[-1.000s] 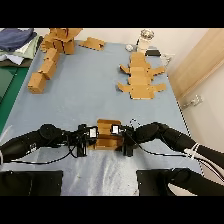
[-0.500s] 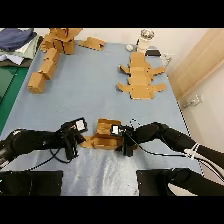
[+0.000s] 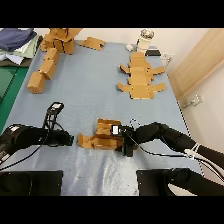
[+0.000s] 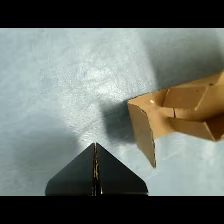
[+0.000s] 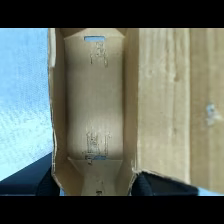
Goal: Fold the box.
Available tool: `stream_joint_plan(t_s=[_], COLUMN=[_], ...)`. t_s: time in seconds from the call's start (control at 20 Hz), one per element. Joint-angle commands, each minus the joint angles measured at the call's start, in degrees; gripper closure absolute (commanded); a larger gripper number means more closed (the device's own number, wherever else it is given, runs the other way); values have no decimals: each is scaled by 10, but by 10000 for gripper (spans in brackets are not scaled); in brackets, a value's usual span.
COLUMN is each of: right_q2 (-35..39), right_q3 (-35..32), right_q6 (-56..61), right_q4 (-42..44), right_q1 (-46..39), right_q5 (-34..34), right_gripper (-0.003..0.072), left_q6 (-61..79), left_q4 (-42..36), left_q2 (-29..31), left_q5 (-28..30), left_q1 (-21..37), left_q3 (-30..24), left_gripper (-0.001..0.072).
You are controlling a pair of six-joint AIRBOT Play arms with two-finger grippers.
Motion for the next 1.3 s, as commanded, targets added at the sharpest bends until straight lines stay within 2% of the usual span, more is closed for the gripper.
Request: stream_joint_plan(t_s=[0.0,0.1,0.2,0.4,0.55,0.85,1.25], right_q2=[0,0,0,0,0,0,0], right_q3=[0,0,0,0,0,0,0], right_q6=[0,0,0,0,0,0,0], right_q4=[0,0,0,0,0,0,0], right_q1=[0,0,0,0,0,0,0], right_q5=[0,0,0,0,1,0,0], right_gripper=[198,198,198,198,198,198,198], left_q6=[34,92,112,122,131,142,144], left_q4=[-129,-210,-240,-246,-260,-288,-280], left_q2=[-74,-103,-124,-154,-155,-157,-156], left_q5=[24,42,49,48,43,54,57], left_q1=[13,13,13,13,11,-41,-40], left_q3=[0,0,0,0,1,3,65], left_gripper=[695,695,695,696,695,696,692])
